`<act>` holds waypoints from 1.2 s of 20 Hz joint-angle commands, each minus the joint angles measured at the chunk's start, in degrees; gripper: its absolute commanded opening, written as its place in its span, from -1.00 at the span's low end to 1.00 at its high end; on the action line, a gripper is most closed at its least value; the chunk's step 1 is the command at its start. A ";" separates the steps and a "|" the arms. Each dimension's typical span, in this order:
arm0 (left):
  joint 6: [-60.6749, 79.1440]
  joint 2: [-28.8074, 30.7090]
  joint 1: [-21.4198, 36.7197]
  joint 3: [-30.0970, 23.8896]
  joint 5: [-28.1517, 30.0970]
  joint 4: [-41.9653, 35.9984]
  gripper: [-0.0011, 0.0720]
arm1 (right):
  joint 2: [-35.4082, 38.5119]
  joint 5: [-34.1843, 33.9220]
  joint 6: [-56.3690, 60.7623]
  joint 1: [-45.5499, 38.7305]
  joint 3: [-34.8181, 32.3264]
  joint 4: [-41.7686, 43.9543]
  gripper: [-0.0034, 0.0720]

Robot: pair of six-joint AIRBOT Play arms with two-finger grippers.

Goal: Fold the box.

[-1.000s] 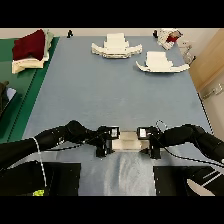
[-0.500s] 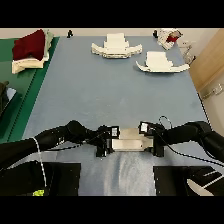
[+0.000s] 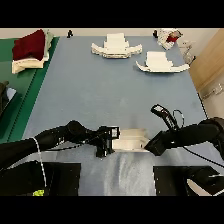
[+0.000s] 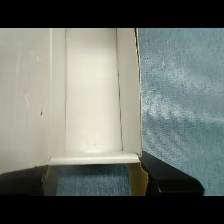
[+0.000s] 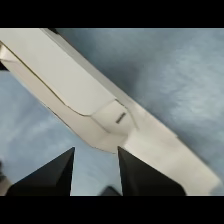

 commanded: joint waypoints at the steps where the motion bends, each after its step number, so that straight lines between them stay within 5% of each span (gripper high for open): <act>1: -0.02 0.00 0.04 0.04 0.02 0.00 0.24 | -2.64 12.85 11.02 3.43 -3.52 21.88 0.17; 4: -0.02 0.00 0.04 0.04 0.02 0.00 0.24 | -6.25 28.09 15.10 6.99 -1.51 22.10 0.17; 6: -0.02 0.00 0.04 0.04 0.02 0.00 0.24 | -8.70 32.41 15.08 5.88 1.09 21.24 0.17; 17: -0.02 0.00 0.04 0.04 0.00 0.00 0.24 | -28.28 33.00 14.34 4.00 3.69 17.99 0.17; 24: -0.02 0.00 0.04 0.04 0.00 0.00 0.24 | -28.30 32.61 13.33 4.00 3.72 17.97 0.17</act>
